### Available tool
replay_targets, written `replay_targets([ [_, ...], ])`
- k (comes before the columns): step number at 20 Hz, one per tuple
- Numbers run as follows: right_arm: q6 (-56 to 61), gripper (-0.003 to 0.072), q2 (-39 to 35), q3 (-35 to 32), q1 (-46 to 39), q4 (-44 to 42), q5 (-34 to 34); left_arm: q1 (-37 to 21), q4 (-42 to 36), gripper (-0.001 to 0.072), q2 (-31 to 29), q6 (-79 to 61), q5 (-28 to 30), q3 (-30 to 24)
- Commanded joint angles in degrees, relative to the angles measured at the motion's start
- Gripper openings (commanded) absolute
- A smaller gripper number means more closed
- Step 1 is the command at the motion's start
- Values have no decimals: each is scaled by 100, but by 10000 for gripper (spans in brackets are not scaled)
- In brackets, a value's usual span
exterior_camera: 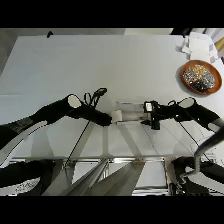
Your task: Fold the box and place the chain.
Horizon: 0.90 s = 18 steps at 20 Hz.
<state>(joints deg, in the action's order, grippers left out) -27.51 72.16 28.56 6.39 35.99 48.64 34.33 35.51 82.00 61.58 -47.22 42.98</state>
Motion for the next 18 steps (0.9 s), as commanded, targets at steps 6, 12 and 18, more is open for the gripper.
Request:
replay_targets([
  [6, 2, 406, -2, 2, -2, 0, 2, 79, 7, 13, -396, -7, 549, 26],
  [12, 2, 406, -2, 0, -2, 0, 2, 74, 63, 179, -402, -7, 540, 103],
  [18, 0, 406, -2, 0, -2, 0, 2, 74, 109, 217, -400, 39, 496, 317],
])
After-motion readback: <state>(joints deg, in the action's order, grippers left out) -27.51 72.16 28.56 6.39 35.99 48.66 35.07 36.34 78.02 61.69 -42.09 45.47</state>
